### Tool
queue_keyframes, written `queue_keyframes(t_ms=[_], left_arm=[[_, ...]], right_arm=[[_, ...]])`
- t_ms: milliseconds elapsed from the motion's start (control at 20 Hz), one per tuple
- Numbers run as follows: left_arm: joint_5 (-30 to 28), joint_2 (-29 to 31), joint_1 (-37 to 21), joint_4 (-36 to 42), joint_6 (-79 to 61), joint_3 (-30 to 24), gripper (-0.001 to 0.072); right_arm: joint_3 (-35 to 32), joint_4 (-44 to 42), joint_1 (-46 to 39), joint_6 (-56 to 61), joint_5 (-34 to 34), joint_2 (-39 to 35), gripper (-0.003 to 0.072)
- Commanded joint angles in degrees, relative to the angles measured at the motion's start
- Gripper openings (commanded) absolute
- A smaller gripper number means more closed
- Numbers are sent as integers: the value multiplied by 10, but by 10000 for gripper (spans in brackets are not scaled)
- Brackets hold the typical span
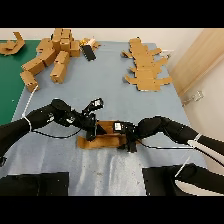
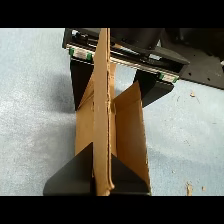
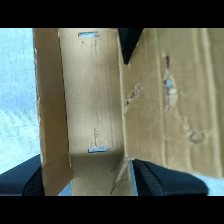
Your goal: Fold the box.
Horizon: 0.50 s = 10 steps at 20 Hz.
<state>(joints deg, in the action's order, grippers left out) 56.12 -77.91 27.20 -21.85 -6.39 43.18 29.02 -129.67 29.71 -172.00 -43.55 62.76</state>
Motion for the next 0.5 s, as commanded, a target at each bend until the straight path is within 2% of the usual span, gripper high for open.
queue_keyframes(t_ms=[0,300,450], left_arm=[[0,0,0,0,0,0,13],[0,0,0,0,0,0,13],[0,0,0,0,0,0,13]], right_arm=[[0,-7,0,0,1,0,714],[1,-23,0,0,14,0,713],[1,-24,0,0,15,1,679]])
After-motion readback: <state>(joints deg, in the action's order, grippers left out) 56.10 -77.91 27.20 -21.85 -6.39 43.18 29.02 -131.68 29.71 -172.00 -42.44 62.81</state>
